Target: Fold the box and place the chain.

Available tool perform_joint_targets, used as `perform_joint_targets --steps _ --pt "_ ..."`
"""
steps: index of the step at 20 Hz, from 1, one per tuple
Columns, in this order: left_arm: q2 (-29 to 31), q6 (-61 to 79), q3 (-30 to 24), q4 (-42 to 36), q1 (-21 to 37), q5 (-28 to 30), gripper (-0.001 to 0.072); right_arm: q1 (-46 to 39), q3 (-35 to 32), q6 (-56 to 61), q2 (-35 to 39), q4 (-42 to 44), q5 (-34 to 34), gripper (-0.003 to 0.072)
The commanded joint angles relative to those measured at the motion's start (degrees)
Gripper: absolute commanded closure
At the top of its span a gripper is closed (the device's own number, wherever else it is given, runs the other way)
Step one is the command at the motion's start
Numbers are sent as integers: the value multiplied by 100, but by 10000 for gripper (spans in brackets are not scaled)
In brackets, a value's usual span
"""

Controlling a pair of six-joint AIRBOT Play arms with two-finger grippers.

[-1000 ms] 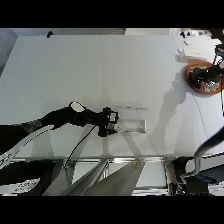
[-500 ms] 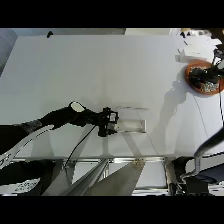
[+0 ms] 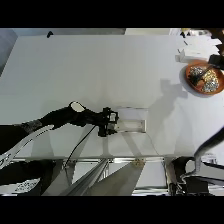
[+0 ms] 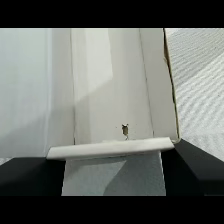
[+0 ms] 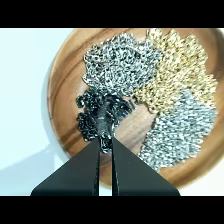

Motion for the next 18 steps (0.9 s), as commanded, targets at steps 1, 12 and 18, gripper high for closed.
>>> perform_joint_targets --steps 1,12,18 --pt "-2 2 -2 0 2 0 698 -4 4 -293 944 92 560 668" --pt "-2 2 -2 0 2 0 698 542 4 -846 3261 2122 1991 668" --pt "-2 2 -2 0 2 0 698 1762 4 -844 3978 2127 2719 668"
